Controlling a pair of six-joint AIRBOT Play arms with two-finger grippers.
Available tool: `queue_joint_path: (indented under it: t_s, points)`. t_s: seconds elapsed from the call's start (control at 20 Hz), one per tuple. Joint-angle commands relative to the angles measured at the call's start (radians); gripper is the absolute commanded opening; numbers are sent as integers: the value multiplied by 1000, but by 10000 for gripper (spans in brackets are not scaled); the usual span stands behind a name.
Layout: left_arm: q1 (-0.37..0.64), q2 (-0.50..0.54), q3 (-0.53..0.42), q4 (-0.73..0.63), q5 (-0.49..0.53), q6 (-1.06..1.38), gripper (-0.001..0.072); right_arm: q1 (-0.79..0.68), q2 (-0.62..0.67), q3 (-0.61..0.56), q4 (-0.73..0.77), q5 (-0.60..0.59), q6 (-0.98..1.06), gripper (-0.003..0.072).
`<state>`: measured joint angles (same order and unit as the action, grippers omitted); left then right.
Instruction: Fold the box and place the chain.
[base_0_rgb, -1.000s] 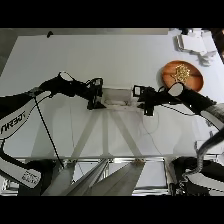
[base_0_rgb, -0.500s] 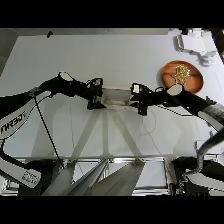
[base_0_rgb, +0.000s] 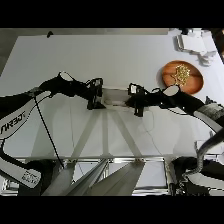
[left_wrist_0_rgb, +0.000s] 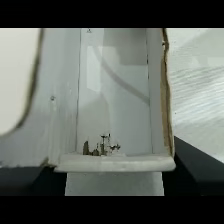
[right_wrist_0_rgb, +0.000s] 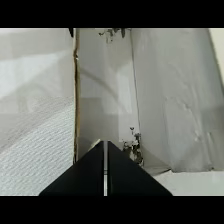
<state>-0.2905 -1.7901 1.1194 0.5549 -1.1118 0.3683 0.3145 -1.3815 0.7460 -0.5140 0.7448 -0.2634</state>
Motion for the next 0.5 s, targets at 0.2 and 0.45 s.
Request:
queue_joint_path:
  t_s: [0.2,0.45]
  points:
    - [0,0,0,-1,1,2,275,-73,167,-1,-193,-5,427,9]
    - [0,0,0,-1,1,2,275,-334,243,-3,-288,65,908,9]
